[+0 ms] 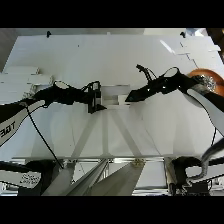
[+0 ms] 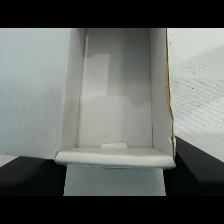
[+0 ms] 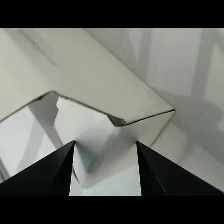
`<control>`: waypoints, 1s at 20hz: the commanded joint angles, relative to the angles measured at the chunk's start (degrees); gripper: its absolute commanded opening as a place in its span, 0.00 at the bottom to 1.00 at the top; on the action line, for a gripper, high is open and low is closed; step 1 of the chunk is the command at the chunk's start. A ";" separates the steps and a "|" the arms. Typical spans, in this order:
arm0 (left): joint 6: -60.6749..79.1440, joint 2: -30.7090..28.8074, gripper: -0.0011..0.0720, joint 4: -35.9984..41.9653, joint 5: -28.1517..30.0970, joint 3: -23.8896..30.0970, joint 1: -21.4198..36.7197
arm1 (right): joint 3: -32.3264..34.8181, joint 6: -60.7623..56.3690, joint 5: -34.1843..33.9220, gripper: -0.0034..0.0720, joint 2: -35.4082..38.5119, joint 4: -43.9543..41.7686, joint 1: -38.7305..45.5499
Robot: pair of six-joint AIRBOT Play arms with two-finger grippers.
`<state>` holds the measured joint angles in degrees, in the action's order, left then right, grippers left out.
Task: Fold the box and place the chain.
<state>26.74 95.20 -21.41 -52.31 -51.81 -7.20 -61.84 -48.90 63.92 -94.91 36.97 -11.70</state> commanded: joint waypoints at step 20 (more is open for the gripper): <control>0.00 -0.02 0.37 0.00 -0.15 0.00 -0.02 | -2.14 -64.28 -16.68 0.45 4.76 50.27 -22.86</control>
<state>26.81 95.22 -21.43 -52.42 -51.81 -7.22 -63.92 -105.32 49.01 -90.21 85.25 -32.45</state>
